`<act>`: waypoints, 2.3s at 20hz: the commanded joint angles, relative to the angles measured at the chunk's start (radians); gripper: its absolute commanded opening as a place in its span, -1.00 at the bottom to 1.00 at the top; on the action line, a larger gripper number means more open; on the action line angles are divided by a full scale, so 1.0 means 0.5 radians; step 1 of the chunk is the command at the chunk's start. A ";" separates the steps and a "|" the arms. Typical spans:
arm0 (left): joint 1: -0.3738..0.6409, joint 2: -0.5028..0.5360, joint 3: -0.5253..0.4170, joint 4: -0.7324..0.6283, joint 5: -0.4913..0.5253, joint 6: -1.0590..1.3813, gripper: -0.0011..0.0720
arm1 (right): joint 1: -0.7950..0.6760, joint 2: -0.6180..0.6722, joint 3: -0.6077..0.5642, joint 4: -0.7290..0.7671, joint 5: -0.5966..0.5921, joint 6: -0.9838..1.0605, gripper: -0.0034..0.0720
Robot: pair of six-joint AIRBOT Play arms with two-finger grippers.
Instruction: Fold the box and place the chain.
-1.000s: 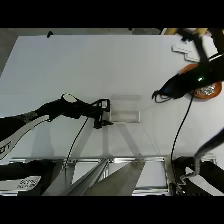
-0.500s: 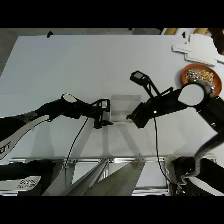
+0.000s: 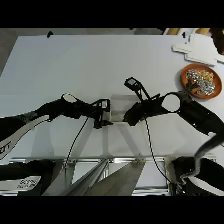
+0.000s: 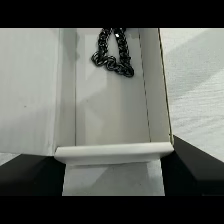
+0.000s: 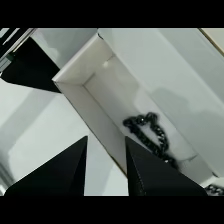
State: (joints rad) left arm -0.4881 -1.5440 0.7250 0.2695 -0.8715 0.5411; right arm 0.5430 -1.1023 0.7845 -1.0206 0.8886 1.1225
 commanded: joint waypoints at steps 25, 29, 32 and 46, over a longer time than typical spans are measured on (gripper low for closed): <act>0.001 -0.001 0.000 0.000 -0.001 0.001 -0.75 | -0.590 -0.385 -0.007 -0.797 0.195 0.589 -0.15; 0.001 -0.001 0.001 0.000 -0.001 0.001 -0.75 | -0.590 -0.393 -0.007 -0.851 0.185 0.645 -0.15; 0.001 -0.001 0.000 0.000 0.000 0.001 -0.75 | -0.590 -0.434 -0.007 -0.855 0.163 0.645 -0.16; 0.001 -0.001 0.000 -0.001 0.000 0.001 -0.75 | -0.590 -0.033 -0.007 -0.831 0.337 0.639 -0.86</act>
State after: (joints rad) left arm -0.4881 -1.5440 0.7250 0.2691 -0.8722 0.5415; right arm 0.2474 -1.2015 0.7799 -1.4479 1.0233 1.4429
